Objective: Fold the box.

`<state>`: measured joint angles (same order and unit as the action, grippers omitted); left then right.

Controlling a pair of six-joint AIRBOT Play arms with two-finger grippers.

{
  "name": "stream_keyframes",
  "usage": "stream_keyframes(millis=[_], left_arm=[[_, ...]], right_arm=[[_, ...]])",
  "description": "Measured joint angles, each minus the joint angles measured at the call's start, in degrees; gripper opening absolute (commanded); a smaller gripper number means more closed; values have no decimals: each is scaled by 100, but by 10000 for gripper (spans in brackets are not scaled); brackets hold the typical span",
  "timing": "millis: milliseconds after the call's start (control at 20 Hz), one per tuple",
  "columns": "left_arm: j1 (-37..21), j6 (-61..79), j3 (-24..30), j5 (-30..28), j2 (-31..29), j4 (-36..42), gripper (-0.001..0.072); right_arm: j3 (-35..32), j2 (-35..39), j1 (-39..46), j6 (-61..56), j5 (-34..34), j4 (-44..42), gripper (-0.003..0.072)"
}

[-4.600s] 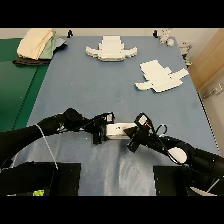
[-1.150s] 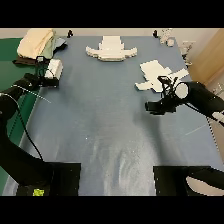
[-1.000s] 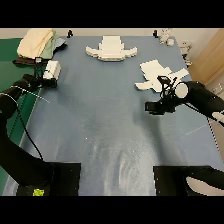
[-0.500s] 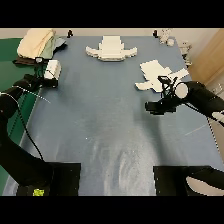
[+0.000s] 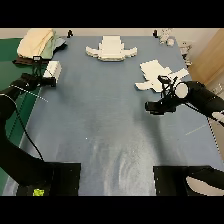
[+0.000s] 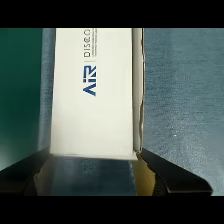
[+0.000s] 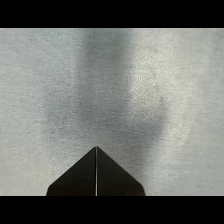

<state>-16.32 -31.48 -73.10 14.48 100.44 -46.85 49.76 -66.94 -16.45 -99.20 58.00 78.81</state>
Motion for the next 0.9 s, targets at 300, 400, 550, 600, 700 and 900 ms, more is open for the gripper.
stream_keyframes(millis=[300, 400, 550, 600, 700, 900], left_arm=[[-376, -4, 0, 1624, -894, -413, 707], [-479, -9, -7, 2293, -1322, -509, 707], [-525, -227, -7, 3147, -2000, -511, 251], [-533, -361, -7, 3394, -2229, -466, 16], [-535, -640, -7, 4011, -2695, -295, 15], [-271, -1246, 87, 5167, -3477, -59, 13]], right_arm=[[0, 0, 2, 0, 2, 4, 4], [0, 0, 0, 0, 0, -2, 4], [0, 0, 2, 0, 0, 2, 4], [0, 0, 0, 0, 2, -2, 4], [0, 0, 2, 0, 0, 4, 4], [0, 0, 2, 0, 0, 2, 4]])
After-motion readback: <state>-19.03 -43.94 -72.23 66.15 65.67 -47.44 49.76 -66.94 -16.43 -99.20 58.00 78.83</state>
